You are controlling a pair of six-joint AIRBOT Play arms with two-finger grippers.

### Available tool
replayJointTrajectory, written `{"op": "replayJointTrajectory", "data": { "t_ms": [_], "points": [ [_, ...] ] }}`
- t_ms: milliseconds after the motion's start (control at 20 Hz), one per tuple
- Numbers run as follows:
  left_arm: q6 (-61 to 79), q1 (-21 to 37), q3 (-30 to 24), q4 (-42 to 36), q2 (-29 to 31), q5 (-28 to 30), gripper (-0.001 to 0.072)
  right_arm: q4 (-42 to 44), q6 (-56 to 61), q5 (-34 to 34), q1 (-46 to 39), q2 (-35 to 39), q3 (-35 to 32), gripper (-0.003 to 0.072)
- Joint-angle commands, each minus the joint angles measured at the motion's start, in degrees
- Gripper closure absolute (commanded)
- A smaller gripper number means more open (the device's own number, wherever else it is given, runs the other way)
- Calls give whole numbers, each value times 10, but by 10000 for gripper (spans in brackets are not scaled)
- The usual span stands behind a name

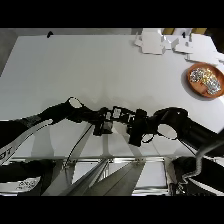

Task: Fold the box and place the chain.

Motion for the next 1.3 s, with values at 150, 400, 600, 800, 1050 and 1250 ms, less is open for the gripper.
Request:
{"op": "replayJointTrajectory", "data": {
  "t_ms": [150,400,600,800,1050,1250],
  "points": [
    [2,0,0,1,0,-2,500,-58,49,-22,6,2,-6,528],
    [2,0,0,1,0,-2,500,-59,47,-26,6,2,-6,569],
    [2,0,0,1,0,-2,500,-56,48,-42,6,1,-18,569],
    [2,0,0,1,0,-2,500,-51,47,-41,6,1,-24,563],
    [2,0,0,1,0,-2,500,7,40,-35,25,1,-24,546],
    [2,0,0,1,0,-2,500,6,41,-30,31,1,-26,454]
  ]
}}
